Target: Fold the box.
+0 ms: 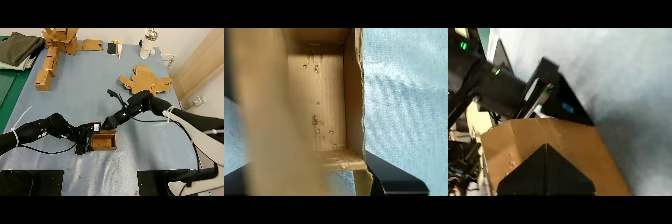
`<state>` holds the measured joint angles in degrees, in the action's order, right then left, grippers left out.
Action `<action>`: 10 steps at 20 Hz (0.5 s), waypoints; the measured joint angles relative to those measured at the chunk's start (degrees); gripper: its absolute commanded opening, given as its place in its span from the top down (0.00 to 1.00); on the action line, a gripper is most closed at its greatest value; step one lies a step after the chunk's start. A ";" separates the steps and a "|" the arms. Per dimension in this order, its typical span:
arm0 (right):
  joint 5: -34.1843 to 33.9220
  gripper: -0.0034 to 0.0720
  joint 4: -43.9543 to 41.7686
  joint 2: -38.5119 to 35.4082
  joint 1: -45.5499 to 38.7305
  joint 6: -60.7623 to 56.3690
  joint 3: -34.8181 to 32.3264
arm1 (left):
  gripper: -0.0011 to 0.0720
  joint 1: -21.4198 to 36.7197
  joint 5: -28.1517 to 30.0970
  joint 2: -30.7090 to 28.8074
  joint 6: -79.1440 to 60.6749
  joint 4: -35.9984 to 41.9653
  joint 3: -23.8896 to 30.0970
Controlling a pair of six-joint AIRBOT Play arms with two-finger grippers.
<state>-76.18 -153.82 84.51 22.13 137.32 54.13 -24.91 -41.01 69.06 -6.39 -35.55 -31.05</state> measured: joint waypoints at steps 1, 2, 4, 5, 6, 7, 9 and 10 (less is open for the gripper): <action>1.79 0.95 1.44 -2.43 1.79 0.94 -1.75 | 0.35 0.00 0.00 0.00 0.00 0.02 0.00; 4.09 0.95 3.13 -4.94 3.50 1.66 -3.54 | 0.35 0.00 0.00 0.00 0.00 0.00 0.00; 10.34 0.95 6.38 -10.82 7.02 2.58 -7.72 | 0.35 0.00 0.00 0.00 -0.02 0.02 0.00; 13.31 0.95 8.13 -13.38 8.74 2.84 -9.62 | 0.35 0.00 0.00 0.00 0.00 0.00 0.00; 16.65 0.95 9.90 -15.98 10.51 3.15 -11.56 | 0.35 0.00 0.00 0.00 0.00 0.02 0.00; 20.00 0.95 11.63 -18.18 12.15 3.30 -13.29 | 0.35 0.00 0.00 0.00 0.00 0.00 0.00; 26.34 0.95 15.32 -22.21 15.54 3.50 -16.13 | 0.35 0.00 0.00 0.00 -0.02 0.00 0.00; 29.31 0.95 17.25 -24.06 17.33 3.61 -17.31 | 0.35 0.00 0.00 0.00 0.00 0.00 0.00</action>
